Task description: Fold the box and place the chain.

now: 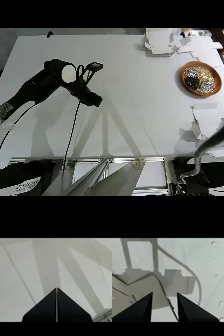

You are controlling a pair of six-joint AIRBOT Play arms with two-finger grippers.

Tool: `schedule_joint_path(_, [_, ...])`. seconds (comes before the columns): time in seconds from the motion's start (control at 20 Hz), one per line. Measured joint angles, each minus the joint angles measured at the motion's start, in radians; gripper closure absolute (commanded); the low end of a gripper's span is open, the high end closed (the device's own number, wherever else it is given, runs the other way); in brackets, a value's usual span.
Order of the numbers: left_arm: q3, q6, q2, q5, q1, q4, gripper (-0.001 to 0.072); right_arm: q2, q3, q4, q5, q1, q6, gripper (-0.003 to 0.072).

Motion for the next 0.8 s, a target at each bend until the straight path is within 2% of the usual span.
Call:
schedule_joint_path(0.1, [0.000, 0.000, 0.000, 0.000, 0.000, 0.000, 0.0700, -0.002, 0.000, 0.024, 0.032, 0.001, -0.011, 0.0618])
schedule_joint_path(0.15, [0.000, 0.000, 0.000, 0.000, 0.000, 0.000, 0.0700, -0.002, 0.000, 0.043, 0.049, 0.002, -0.019, 0.0668])
schedule_joint_path(0.45, [0.000, 0.000, 0.000, 0.000, 0.000, 0.000, 0.0700, 0.039, -0.002, 0.181, 0.105, 0.085, -0.057, 0.0670])
schedule_joint_path(0.65, [0.000, 0.000, 0.000, 0.000, 0.000, 0.000, 0.0700, 0.104, -0.023, 0.292, 0.106, 0.235, -0.085, 0.0672])
schedule_joint_path(0.8, [0.000, 0.000, 0.000, 0.000, 0.000, 0.000, 0.0700, 0.176, -0.081, 0.370, 0.090, 0.380, -0.096, 0.0673])
